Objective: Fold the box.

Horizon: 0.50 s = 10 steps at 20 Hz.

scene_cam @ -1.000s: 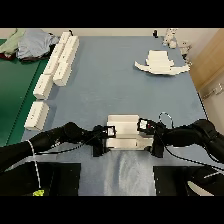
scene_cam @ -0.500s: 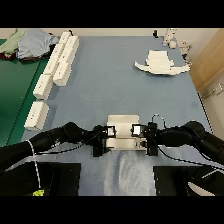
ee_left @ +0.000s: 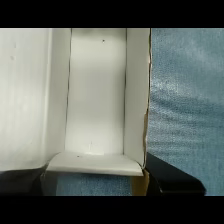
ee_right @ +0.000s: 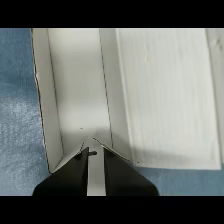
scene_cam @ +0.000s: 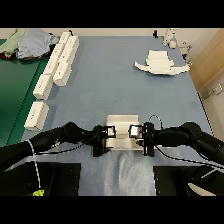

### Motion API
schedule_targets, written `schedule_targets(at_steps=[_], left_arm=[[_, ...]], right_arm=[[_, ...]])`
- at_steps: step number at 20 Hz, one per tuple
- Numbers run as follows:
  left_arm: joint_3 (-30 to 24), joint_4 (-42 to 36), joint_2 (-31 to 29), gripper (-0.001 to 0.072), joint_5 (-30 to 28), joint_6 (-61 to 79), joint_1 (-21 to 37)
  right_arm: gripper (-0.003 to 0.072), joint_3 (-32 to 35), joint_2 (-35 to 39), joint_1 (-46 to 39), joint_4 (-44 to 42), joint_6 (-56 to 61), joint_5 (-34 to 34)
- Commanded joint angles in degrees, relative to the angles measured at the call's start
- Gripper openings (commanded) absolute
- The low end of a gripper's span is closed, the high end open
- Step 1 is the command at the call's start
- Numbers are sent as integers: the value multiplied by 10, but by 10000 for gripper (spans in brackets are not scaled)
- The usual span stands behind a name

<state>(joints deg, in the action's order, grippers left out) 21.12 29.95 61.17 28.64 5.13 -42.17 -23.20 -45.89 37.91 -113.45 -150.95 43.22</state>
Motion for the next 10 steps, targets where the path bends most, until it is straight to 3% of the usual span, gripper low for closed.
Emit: schedule_targets(at_steps=[1,2,3,4,8,9,10], left_arm=[[1,0,0,525,0,0,0],[1,0,0,525,0,0,0],[1,0,0,525,0,0,0],[1,0,0,525,0,0,0],[1,0,0,525,0,0,0],[1,0,0,525,0,0,0],[1,0,0,525,0,0,0]], right_arm=[[332,0,-14,3,-23,-16,-20],[566,0,-19,3,-27,-17,-25],[656,0,-21,3,-29,-17,-26],[671,0,-23,3,-30,-17,-26],[670,0,-23,3,-29,-17,-21],[621,-1,-21,3,-27,-14,-11],[454,-1,-15,3,-19,4,7]])
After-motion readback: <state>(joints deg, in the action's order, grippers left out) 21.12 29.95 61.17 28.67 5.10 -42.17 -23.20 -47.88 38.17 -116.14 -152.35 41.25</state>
